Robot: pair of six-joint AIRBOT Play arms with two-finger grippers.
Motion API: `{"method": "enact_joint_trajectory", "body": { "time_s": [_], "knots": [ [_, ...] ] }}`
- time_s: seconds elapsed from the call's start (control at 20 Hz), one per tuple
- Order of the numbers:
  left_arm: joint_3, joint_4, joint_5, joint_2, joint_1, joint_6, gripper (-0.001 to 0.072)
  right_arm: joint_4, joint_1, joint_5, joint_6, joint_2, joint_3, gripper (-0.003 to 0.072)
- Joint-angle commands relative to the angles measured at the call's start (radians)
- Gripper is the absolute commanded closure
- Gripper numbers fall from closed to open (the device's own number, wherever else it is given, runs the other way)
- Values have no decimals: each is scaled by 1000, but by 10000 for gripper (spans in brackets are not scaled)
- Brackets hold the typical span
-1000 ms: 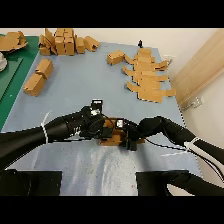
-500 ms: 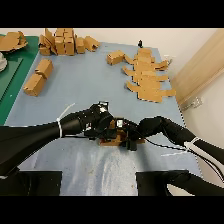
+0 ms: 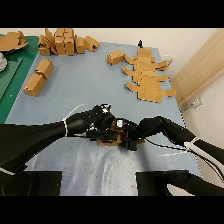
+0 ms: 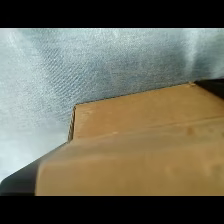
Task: Fold the box.
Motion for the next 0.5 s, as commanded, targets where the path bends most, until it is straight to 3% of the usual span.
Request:
{"method": "enact_joint_trajectory", "body": {
  "time_s": [0.0, 0.05, 0.45],
  "knots": [
    [2, 15, 32, -2, 1, 0, 471, 0, 0, 0, 0, 0, 0, 164],
    [2, 15, 32, -2, 1, 0, 691, 0, 0, 0, 0, 0, 0, 164],
    [2, -24, 29, -2, 0, 0, 698, 0, 0, 0, 0, 0, 0, 164]
  ]
}}
